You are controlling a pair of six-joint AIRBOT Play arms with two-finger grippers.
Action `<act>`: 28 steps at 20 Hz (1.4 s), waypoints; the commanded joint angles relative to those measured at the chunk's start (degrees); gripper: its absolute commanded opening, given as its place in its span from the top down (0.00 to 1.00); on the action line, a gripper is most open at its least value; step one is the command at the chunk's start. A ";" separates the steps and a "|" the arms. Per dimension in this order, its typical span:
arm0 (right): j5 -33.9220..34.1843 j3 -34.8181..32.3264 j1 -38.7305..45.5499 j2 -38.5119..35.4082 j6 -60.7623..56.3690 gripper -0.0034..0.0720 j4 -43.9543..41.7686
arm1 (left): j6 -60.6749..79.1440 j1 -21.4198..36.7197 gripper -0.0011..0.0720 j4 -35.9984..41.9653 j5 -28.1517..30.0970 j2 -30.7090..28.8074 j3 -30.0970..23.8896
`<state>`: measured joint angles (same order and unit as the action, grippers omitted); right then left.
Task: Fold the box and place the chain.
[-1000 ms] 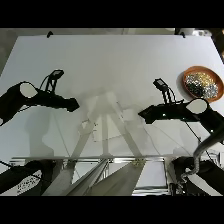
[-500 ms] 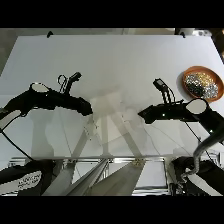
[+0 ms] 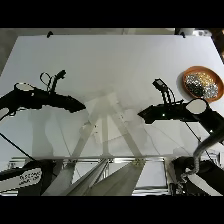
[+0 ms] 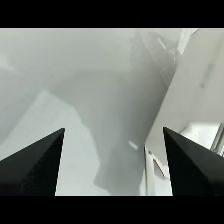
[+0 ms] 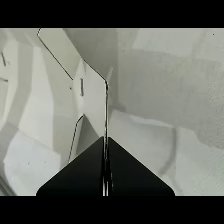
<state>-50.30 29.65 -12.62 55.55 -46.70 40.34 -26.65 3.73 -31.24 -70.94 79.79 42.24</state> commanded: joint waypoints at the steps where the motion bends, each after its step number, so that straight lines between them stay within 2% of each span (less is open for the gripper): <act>1: 0.02 -0.02 -0.04 -0.04 -0.02 0.93 0.00 | 1.03 2.71 0.04 -4.50 -4.22 -0.07 -0.02; 5: 0.02 -0.02 -0.04 -0.04 -0.02 0.93 0.00 | 4.66 2.36 0.04 0.20 -5.38 0.02 -0.02; 8: 0.02 -0.02 -0.04 -0.04 -0.02 0.93 -0.02 | 4.79 -1.77 0.04 0.70 -6.40 0.04 -0.02; 13: -0.04 -0.02 -0.04 -0.04 -0.02 0.93 -0.02 | 4.90 -13.92 0.04 0.48 3.89 1.25 -0.02; 15: -0.04 -0.02 -0.04 -0.04 0.00 0.93 -0.02 | 6.34 -16.02 0.04 2.86 5.88 2.25 -0.02; 18: -0.04 -0.02 -0.07 -0.04 0.00 0.93 -0.02 | 10.47 -16.13 0.06 9.33 7.06 2.62 -0.02; 19: -0.04 -0.02 -0.04 -0.04 0.00 0.93 -0.02 | 10.71 -16.22 0.09 9.29 7.41 2.62 -0.02; 20: -0.15 -0.02 -0.04 -0.04 -0.02 0.93 -0.02 | 10.56 -16.22 0.15 8.33 7.23 2.71 -0.02; 22: -0.24 -0.02 -0.04 -0.04 -0.02 0.93 -0.02 | 9.49 -16.22 0.15 6.01 6.14 3.30 -0.02; 23: -0.26 0.00 -0.04 -0.04 -0.02 0.93 -0.02 | 8.66 -16.15 0.27 4.79 5.33 3.54 -0.02; 24: -0.26 -0.02 -0.04 -0.04 -0.02 0.93 -0.02 | 8.39 -16.13 0.35 3.34 4.66 3.58 -0.02; 25: -0.28 -0.02 -0.04 -0.04 -0.04 0.93 -0.02 | 8.39 -16.13 0.37 2.45 4.02 3.58 -0.02; 27: -0.28 -0.02 -0.04 -0.04 -0.07 0.93 -0.02 | 8.39 -16.13 0.53 1.07 3.39 3.58 -0.02; 28: -0.28 -0.02 -0.04 -0.04 -0.15 0.93 -0.02 | 8.44 -16.13 0.66 0.37 3.45 3.58 -0.02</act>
